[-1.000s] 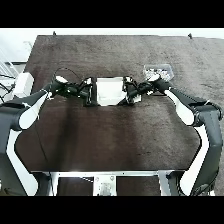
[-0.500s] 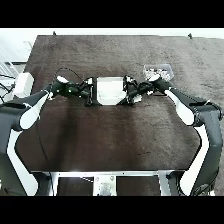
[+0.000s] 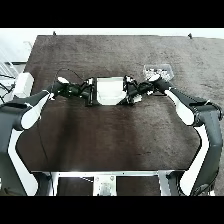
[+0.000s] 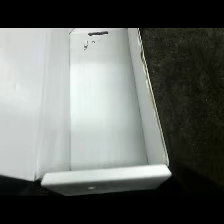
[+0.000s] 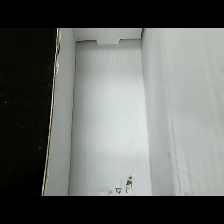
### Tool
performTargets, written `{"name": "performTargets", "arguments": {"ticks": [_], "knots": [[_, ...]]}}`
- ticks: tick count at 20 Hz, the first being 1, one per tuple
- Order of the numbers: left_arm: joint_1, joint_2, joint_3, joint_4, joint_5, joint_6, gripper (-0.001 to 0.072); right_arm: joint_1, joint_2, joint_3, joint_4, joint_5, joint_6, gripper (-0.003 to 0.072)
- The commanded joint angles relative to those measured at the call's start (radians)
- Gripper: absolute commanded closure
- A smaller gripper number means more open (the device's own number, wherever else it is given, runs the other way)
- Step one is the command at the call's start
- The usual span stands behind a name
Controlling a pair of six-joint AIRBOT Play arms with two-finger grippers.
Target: Fold the box and place the chain.
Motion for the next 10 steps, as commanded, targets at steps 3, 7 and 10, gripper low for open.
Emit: {"name": "performTargets", "arguments": {"ticks": [3,7,10], "knots": [[-0.005,-0.009,0.001,-0.003,0.005,-0.007,0.0017,0.001,0.0,-0.001,0.0,0.0,0.0,0.017],[-0.005,-0.009,0.001,-0.013,0.0,-0.001,0.0016,0.001,0.0,-0.001,0.001,0.0,0.0,0.017],[-0.005,-0.009,0.001,-0.043,-0.013,0.021,0.0014,0.001,0.0,-0.001,0.0,0.0,0.0,0.017]]}}
